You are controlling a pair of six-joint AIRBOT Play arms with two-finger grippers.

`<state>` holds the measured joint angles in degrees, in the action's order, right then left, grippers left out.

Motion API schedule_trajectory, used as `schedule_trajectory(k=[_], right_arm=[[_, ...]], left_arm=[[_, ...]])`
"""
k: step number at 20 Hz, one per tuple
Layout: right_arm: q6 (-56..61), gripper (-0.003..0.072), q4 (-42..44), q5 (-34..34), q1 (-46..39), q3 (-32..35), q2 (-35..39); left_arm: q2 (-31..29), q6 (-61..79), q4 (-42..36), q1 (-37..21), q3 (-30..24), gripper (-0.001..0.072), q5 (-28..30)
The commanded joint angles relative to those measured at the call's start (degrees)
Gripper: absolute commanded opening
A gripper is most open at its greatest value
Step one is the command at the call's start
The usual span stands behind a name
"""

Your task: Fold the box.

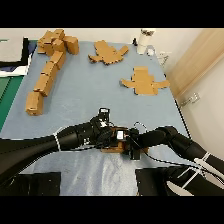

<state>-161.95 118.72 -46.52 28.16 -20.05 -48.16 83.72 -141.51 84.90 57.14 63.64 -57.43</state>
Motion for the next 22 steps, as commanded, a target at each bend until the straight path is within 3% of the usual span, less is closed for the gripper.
schedule_trajectory(k=[1,2,3,4,13,17,22], right_arm=[[-0.07,0.0515,0.17,-0.02,0.02,0.00,0.00],[-0.07,0.0515,0.17,-0.02,0.02,0.00,0.00],[-0.07,0.0515,0.17,-0.02,0.02,0.00,0.00],[-0.07,0.0515,0.17,-0.02,0.02,0.00,0.00],[-0.07,0.0515,0.17,-0.02,0.02,0.00,0.00],[-0.07,0.0515,0.17,-0.02,0.02,0.00,0.00],[-0.07,0.0515,0.17,-0.02,0.02,0.00,0.00]], left_arm=[[0.00,-0.17,-2.58,0.02,0.15,0.0015,0.22],[-0.02,-0.04,-3.34,0.02,0.24,0.0059,0.04],[-0.02,0.07,-4.09,0.02,0.35,0.0355,-0.31],[-0.02,0.04,-5.14,-0.02,0.35,0.0547,-0.46],[-0.42,0.09,-6.36,-1.44,0.35,0.0551,-3.26],[-2.56,5.27,-15.04,-5.60,0.35,0.0540,-5.99],[-2.99,12.13,-28.92,-14.86,0.35,0.0540,-11.41]])
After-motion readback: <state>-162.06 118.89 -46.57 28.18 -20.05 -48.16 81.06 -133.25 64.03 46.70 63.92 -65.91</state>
